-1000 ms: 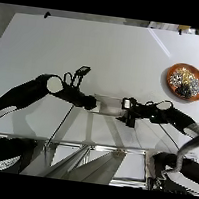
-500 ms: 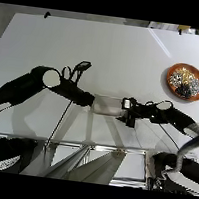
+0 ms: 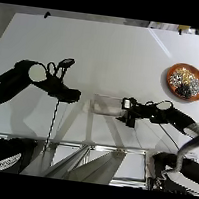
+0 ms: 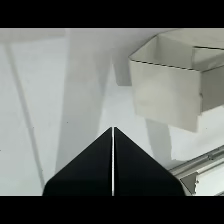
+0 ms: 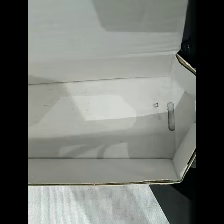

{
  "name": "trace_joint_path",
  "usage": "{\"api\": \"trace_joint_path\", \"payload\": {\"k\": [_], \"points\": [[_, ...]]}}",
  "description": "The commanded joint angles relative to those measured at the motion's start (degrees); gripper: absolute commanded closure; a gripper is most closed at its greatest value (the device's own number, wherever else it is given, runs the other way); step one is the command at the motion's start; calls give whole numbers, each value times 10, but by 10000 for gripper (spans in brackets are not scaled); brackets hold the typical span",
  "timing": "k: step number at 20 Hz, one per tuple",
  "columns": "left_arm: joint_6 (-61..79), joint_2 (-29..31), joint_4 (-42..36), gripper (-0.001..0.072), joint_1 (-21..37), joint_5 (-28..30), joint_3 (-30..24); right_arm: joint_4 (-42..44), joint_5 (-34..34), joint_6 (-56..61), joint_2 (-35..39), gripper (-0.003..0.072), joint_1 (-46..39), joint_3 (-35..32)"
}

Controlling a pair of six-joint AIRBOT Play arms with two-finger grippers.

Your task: Fold the box and place the chain.

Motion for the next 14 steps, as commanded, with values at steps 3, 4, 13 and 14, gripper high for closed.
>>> {"api": "trace_joint_path", "payload": {"k": [3, 4, 13, 14], "points": [[27, -62, -54, 701, -3, 59, -26, 0, 0, 0, 0, 278, 0, 0], [37, -73, -76, 701, -5, 75, -26, 0, 0, 0, 0, 278, 0, 0], [50, -103, -88, 700, -10, 101, -26, 0, 0, 0, 0, 278, 0, 0], [56, -103, -91, 700, -11, 101, -26, 0, 0, 0, 0, 278, 0, 0]]}}
